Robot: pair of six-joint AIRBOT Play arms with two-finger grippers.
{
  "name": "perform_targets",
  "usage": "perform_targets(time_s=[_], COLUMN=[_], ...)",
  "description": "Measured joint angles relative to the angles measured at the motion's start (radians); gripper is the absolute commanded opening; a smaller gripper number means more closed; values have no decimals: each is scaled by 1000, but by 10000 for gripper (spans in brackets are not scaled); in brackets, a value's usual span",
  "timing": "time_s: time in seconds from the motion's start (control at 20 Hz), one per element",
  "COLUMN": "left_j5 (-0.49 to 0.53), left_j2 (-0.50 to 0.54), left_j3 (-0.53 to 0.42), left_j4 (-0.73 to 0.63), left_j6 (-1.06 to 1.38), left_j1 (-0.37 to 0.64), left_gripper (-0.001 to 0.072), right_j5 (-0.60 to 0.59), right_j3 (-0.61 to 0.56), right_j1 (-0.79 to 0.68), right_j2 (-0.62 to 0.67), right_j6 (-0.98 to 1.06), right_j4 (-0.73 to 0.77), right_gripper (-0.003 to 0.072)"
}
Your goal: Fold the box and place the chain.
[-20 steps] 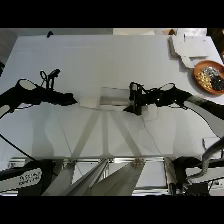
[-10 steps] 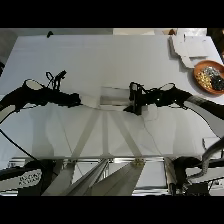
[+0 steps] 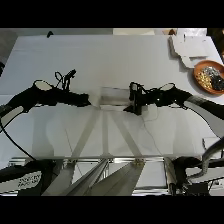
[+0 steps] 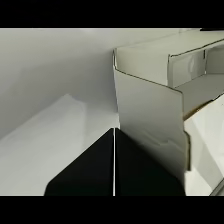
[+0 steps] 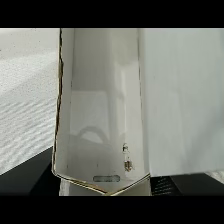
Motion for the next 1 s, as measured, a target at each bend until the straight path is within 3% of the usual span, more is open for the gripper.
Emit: perform_targets(time_s=[0.1,0.2,0.25,0.6,0.65,1.0], left_j5=[15,40,48,74,75,90], left_j2=[8,24,31,45,45,28], left_j3=[0,0,0,0,0,0], left_j4=[-33,-69,-79,-92,-92,-65], left_j6=[1,2,2,8,9,50], left_j1=[-8,-13,-14,-25,-26,-48], left_gripper=[31,302,354,360,419,418], right_j5=[0,0,0,0,0,0], right_j3=[0,0,0,0,0,0], right_j1=[0,0,0,0,0,0], right_j2=[0,0,0,0,0,0], right_j6=[0,0,0,0,0,0], right_j4=[0,0,0,0,0,0], right_gripper=[438,438,438,438,438,438])
